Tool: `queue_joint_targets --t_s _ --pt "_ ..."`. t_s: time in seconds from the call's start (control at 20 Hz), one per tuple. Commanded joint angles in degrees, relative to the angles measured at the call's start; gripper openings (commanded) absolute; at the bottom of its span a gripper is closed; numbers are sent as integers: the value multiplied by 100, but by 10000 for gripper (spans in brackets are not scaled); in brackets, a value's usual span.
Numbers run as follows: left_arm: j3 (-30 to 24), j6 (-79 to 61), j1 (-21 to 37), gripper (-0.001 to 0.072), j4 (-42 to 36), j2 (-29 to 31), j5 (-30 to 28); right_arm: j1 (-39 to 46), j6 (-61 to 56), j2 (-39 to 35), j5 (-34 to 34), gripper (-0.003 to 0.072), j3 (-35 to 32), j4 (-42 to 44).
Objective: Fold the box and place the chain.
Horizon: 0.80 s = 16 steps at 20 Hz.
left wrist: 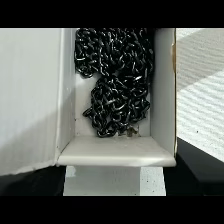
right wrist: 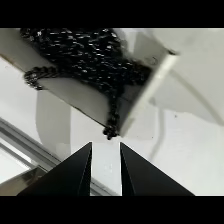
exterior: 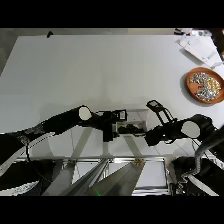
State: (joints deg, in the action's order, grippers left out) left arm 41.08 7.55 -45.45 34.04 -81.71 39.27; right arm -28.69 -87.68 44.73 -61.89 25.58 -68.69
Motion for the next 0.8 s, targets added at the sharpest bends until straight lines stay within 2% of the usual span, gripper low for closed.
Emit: queue_joint_targets --t_s 0.0,0.25,0.5,0.75 --pt "-2 -4 0 276 4 2 0 -4 -994 4 15 200 2 -35" --pt "-2 -4 0 276 4 2 0 -7 -1593 4 645 179 2 -90" --pt "-2 -4 0 276 4 2 0 -7 -1755 4 581 179 2 -260" --pt "-2 -4 0 276 4 2 0 -7 -1753 4 505 38 2 -264"
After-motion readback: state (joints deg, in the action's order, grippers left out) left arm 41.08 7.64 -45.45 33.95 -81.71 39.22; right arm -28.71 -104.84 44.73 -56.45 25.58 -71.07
